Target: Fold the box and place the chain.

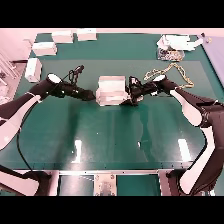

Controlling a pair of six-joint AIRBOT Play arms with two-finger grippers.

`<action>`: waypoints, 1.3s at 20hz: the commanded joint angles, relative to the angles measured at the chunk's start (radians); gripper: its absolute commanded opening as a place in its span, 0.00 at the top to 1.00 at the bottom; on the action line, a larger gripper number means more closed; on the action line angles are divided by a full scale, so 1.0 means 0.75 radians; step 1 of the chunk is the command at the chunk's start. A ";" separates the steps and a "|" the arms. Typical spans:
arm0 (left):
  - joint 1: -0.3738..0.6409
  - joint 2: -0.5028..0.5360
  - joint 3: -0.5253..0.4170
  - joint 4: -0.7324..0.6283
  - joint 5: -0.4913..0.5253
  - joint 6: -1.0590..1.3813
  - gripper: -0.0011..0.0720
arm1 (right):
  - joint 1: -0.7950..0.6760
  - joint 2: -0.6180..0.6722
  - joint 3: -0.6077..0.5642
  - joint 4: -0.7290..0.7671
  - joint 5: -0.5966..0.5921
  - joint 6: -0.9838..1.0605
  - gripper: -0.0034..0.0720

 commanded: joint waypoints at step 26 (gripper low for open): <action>-0.204 0.001 0.207 0.460 0.072 -0.819 0.58 | 0.001 0.000 -0.001 0.000 0.000 0.001 0.19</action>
